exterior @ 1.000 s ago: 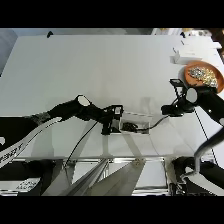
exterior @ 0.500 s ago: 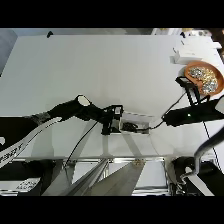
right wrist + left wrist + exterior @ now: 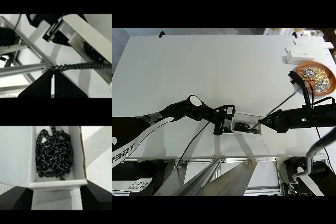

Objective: Fold the box and place the chain.

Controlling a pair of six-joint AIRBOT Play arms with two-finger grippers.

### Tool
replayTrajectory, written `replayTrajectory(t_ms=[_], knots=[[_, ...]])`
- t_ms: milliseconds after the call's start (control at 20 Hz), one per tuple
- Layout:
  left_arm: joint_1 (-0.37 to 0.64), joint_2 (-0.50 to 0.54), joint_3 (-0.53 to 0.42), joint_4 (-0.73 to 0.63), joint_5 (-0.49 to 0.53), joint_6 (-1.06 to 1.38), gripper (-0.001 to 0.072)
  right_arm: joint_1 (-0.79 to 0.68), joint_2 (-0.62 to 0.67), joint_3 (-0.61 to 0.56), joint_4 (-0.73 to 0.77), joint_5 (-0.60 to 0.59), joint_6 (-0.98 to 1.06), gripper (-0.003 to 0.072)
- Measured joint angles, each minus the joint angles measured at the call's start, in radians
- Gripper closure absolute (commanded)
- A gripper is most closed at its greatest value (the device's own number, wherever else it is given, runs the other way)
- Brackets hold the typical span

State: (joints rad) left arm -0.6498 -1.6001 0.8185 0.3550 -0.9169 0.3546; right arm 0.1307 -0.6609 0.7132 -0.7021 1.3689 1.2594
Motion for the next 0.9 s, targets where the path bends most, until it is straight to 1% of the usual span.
replayTrajectory(t_ms=[100,200,350,450,650,700,800,850,900], knots=[[0.0,0.0,0.0,0.0,0.0,0.0,0.0501,0.036,0.001,0.0,0.024,-0.05,-0.019,0.0672],[0.0,0.0,0.0,0.0,0.0,0.0,0.0501,0.097,-0.002,0.0,0.029,-0.126,-0.037,0.0672],[0.0,0.0,0.0,0.0,0.0,0.0,0.0501,0.193,-0.023,0.0,-0.026,-0.238,-0.044,0.0671],[0.0,0.0,0.0,0.0,0.0,0.0,0.0501,0.242,-0.053,0.0,-0.076,-0.28,-0.027,0.0671],[0.0,0.0,0.0,0.0,0.0,0.0,0.0501,0.312,-0.138,-0.01,-0.142,-0.322,-0.001,0.067],[0.0,0.0,0.0,0.0,0.0,0.0,0.0501,0.324,-0.158,-0.013,-0.16,-0.326,0.009,0.0633],[0.0,0.0,0.0,0.0,0.0,0.0,0.0501,0.342,-0.19,-0.017,-0.205,-0.332,0.046,0.0456],[0.0,0.0,0.0,0.0,0.0,0.0,0.0501,0.348,-0.201,-0.018,-0.226,-0.333,0.059,0.0394],[0.0,0.0,0.0,0.0,0.0,0.0,0.0501,0.351,-0.207,-0.019,-0.24,-0.335,0.072,0.0387]])
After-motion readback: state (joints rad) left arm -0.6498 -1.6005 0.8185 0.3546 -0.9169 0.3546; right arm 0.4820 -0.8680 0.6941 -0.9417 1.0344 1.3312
